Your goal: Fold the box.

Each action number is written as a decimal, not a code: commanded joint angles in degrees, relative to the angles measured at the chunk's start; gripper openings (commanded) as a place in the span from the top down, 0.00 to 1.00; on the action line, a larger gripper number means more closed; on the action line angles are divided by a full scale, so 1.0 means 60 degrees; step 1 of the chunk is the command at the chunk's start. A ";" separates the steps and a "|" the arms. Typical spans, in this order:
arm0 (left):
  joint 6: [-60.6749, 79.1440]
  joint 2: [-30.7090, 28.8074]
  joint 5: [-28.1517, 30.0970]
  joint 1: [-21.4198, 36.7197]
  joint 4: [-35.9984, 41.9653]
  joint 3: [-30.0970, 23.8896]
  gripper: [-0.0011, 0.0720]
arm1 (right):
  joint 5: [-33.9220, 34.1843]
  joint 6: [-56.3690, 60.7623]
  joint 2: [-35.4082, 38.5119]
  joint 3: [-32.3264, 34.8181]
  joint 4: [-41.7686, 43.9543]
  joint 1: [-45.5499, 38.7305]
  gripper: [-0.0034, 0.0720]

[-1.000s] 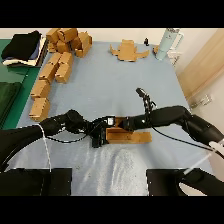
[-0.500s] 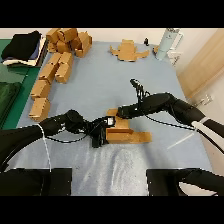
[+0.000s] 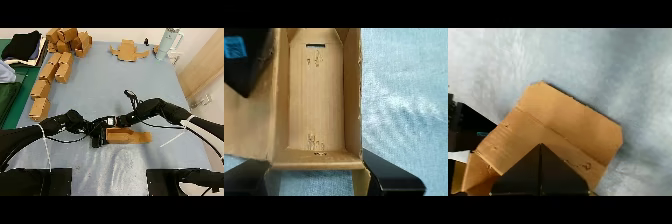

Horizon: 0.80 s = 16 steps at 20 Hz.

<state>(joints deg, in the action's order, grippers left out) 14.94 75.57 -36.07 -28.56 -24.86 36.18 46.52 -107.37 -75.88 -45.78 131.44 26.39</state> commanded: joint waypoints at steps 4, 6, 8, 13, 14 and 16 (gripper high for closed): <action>0.0004 0.0007 0.0011 -0.0007 0.0000 0.0011 0.34 | -0.0331 -0.0372 0.0004 0.0514 -0.0004 0.0073 0.95; 0.0004 0.0007 0.0011 -0.0007 0.0000 0.0011 0.33 | -0.0379 -0.0474 0.0189 0.0408 -0.0018 0.0066 0.95; 0.0004 0.0007 0.0011 -0.0007 0.0000 0.0011 0.33 | -0.0379 -0.0699 0.0612 0.0215 -0.0029 0.0058 0.95; 0.0004 0.0007 0.0011 -0.0007 0.0000 0.0011 0.33 | -0.0036 -0.0929 0.2605 -0.0011 -0.1162 0.0058 0.95; 0.0004 0.0007 0.0011 -0.0007 0.0000 0.0011 0.34 | 0.0386 -0.0856 0.2976 0.0007 -0.1818 0.0058 0.95; 0.0004 0.0007 0.0011 -0.0007 0.0000 0.0011 0.33 | 0.1304 -0.0415 0.3646 0.0251 -0.2787 0.0058 0.95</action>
<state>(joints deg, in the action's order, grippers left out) 14.94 75.57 -35.92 -28.62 -24.82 36.18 48.45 -111.94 -59.55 -45.12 122.98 26.76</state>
